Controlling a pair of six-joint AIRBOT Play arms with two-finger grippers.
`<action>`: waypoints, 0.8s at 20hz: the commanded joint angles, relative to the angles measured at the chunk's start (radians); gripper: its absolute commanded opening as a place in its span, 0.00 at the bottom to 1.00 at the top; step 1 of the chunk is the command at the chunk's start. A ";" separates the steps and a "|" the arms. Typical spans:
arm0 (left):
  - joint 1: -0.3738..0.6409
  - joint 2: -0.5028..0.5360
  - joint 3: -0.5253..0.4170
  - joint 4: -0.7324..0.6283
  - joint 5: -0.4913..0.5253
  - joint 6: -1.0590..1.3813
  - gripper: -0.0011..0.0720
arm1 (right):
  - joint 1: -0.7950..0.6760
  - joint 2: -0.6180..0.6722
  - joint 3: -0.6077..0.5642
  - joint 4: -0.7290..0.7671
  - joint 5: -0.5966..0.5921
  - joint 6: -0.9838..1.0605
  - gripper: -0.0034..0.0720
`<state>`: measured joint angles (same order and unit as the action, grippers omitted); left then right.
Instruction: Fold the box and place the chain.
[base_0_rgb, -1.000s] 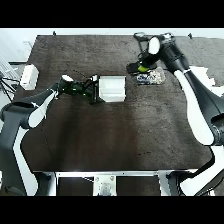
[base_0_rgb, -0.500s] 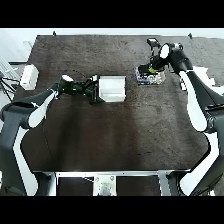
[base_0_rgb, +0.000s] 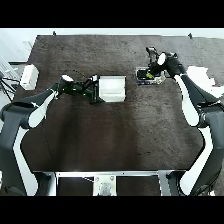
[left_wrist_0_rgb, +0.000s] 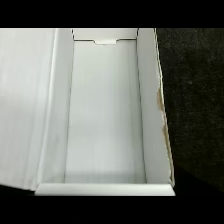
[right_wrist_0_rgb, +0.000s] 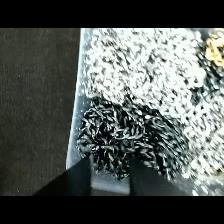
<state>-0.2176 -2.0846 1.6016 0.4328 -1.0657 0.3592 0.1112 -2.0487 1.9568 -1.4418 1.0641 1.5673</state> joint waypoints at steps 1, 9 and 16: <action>0.000 0.000 0.000 0.000 0.001 0.000 0.64 | -0.002 -0.023 0.001 0.003 -0.010 -0.010 0.15; 0.000 0.000 0.000 0.000 0.001 0.000 0.64 | 0.000 0.089 0.038 -0.029 -0.008 -0.009 0.06; 0.000 0.000 0.000 0.000 0.000 0.000 0.64 | 0.036 0.391 0.038 -0.061 0.041 -0.010 0.06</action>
<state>-0.2176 -2.0846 1.6016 0.4328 -1.0657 0.3592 0.1272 -1.7760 1.9942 -1.4822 1.0882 1.5578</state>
